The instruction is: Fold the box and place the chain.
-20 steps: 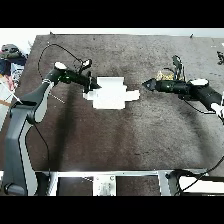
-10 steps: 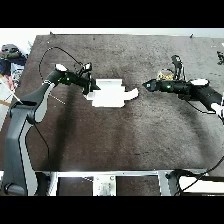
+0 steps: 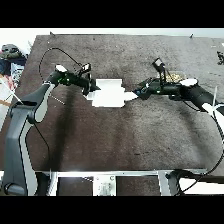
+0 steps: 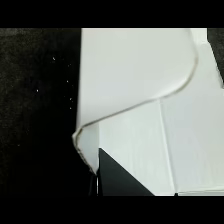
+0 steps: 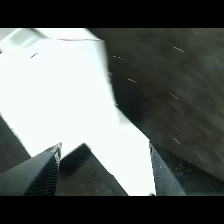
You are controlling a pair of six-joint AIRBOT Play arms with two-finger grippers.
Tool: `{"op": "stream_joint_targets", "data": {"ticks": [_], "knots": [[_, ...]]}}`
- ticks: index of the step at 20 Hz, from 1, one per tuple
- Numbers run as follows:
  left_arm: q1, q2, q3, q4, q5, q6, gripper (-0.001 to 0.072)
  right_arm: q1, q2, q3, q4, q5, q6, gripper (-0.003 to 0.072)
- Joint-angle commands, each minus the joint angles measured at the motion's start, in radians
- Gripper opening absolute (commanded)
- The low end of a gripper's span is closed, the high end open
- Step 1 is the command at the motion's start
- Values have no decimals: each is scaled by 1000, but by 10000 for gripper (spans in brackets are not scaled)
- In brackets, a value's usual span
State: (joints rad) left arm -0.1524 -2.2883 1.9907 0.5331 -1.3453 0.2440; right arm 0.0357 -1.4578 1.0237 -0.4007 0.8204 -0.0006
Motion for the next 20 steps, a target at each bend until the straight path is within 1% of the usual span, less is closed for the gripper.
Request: {"op": "stream_joint_targets", "data": {"ticks": [1, 4, 8, 9, 10, 11, 13, 16, 20], "knots": [[0, -1, 0, 8, 2, 0, 11, 70, -16, 0, -8, 2, -168, 616], [0, -1, 0, 6, 2, 0, 11, 109, -58, 0, -34, 14, -246, 616], [0, -1, 0, 6, 3, 0, 11, 160, -93, 0, -172, 8, -259, 617], [0, -1, 0, 6, 3, 0, 11, 169, -98, 0, -183, -3, -259, 618], [0, -1, 0, 6, 2, 0, 11, 180, -101, 0, -191, -23, -263, 636], [0, -1, 0, 6, 3, 0, 11, 190, -102, 0, -208, -41, -267, 678], [0, -1, 0, 5, 2, 0, 11, 207, -102, 0, -214, -53, -266, 677], [0, -1, 0, 5, 3, 0, 11, 237, -115, 0, -214, -130, -269, 677], [0, -1, 0, 5, 3, 0, 11, 261, -163, 1, -221, -175, -269, 677]]}}
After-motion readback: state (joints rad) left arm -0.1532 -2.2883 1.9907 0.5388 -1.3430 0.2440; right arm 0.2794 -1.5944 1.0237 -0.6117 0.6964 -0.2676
